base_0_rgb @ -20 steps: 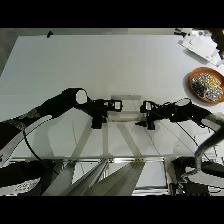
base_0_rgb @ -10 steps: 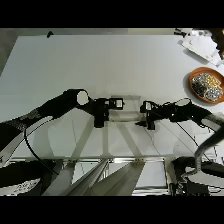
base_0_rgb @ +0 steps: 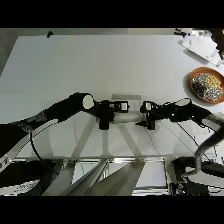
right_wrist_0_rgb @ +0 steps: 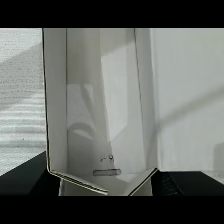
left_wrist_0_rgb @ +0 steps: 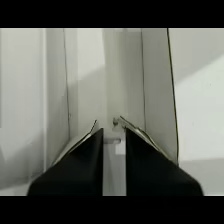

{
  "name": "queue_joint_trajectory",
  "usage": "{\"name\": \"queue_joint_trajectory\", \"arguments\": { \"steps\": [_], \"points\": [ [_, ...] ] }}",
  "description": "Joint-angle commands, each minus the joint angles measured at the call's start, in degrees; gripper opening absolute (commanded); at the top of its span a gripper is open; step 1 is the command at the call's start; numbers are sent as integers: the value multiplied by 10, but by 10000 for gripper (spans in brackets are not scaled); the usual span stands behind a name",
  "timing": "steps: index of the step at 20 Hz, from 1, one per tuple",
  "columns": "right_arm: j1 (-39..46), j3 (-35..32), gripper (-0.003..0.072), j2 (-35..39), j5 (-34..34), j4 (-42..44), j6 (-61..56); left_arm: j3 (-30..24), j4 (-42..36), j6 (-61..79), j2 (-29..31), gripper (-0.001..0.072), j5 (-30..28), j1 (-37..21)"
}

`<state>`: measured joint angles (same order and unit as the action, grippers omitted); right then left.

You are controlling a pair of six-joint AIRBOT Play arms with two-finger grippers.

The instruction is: Fold the box and place the chain.

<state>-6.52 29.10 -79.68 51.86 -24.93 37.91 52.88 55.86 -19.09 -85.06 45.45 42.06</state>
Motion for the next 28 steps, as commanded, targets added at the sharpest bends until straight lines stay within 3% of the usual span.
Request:
{"name": "queue_joint_trajectory", "arguments": {
  "steps": [1, 7, 8, 9, 10, 15, 18, 20, 21, 22, 25, 26, 28],
  "points": [
    [0, 0, 298, 0, -1, 1, -1, 0, -12, 0, -3, 120, -33, 9],
    [0, 0, 298, 0, 0, 1, -1, 0, -14, 0, -19, 157, -35, 10],
    [0, 0, 298, 0, -1, 1, -1, 0, -15, 0, -23, 200, -34, 10],
    [0, 0, 298, 0, -1, 1, -1, 0, -21, 0, -25, 331, -35, 10],
    [0, 0, 298, 0, -1, 1, -1, 0, -28, 0, -27, 391, -37, 10],
    [0, 0, 298, 0, -1, 1, -1, 0, -27, 0, -27, 465, -37, 10],
    [0, 0, 298, 0, -1, 1, -1, 0, -28, 0, -27, 566, -37, 10],
    [0, 0, 298, 0, -1, 1, -1, 0, -35, 0, -27, 566, -36, 10],
    [0, 0, 298, 0, 0, 1, -1, 0, -42, 0, -26, 557, -35, 10],
    [0, 0, 298, 0, -1, 1, -1, 0, -47, -3, -25, 467, -34, 10],
    [0, 0, 298, 0, -1, 1, -1, 0, -48, -5, -5, 94, -13, 8],
    [0, 0, 298, 0, -1, 1, -2, 0, -48, -6, 7, 10, -2, 6],
    [0, 0, 298, 0, 0, 1, -1, 0, -44, -45, 35, 3, 17, 0]
  ]
}}
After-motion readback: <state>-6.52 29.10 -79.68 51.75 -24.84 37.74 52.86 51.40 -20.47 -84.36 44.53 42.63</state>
